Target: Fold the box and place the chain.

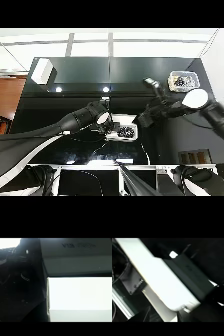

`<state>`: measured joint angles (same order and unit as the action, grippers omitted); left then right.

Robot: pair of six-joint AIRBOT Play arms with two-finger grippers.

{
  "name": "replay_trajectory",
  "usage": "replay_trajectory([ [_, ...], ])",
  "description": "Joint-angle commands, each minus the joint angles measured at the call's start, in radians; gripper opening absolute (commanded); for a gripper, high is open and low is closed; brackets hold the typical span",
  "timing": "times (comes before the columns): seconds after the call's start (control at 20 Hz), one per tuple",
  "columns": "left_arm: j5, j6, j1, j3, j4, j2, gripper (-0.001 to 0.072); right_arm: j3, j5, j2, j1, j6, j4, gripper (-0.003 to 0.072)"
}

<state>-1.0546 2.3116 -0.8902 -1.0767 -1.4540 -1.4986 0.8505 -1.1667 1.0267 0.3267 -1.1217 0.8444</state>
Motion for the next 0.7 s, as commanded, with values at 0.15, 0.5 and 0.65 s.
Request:
replay_trajectory([
  [0.15, -0.035, 0.005, 0.001, -0.013, 0.0, 0.001, 0.0034, 0.081, -0.2, -0.138, -0.223, 0.001, 0.05, 0.0387],
  [0.5, -0.217, -0.199, 0.001, -0.146, -0.069, 0.043, 0.0591, 0.081, -0.265, -0.171, -0.264, 0.004, 0.053, 0.0387],
  [0.65, -0.278, -0.415, 0.005, -0.119, -0.129, 0.172, 0.0591, 0.081, -0.269, -0.171, -0.264, 0.0, 0.08, 0.0387],
])
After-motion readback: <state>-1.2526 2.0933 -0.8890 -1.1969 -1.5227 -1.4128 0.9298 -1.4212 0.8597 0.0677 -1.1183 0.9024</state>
